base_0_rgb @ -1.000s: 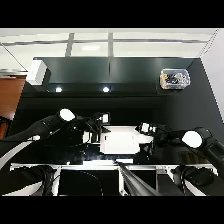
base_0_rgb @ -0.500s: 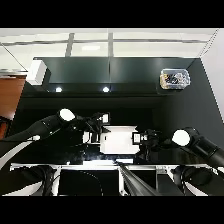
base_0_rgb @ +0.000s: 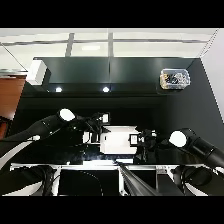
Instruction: Fold the box and place the chain.
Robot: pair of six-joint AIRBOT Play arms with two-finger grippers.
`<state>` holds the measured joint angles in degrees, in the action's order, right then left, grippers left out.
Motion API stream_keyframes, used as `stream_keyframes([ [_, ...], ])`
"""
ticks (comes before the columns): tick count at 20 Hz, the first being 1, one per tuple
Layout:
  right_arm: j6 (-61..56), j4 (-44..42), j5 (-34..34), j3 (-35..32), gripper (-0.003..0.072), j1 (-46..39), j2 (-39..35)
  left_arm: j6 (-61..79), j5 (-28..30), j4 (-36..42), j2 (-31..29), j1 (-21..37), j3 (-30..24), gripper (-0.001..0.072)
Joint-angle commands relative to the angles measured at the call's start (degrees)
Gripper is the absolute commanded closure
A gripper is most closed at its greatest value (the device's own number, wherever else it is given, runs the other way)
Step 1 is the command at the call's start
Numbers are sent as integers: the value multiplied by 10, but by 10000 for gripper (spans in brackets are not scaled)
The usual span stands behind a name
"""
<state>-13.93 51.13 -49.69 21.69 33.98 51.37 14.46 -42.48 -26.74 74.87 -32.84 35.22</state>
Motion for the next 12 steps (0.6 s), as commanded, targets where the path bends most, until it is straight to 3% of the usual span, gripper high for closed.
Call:
stream_keyframes([
  [1,-18,22,1,5,37,-2,0,1,0,0,0,0,0,685],
  [12,-17,28,-36,38,37,-11,0,-14,-1,0,0,0,0,685],
])
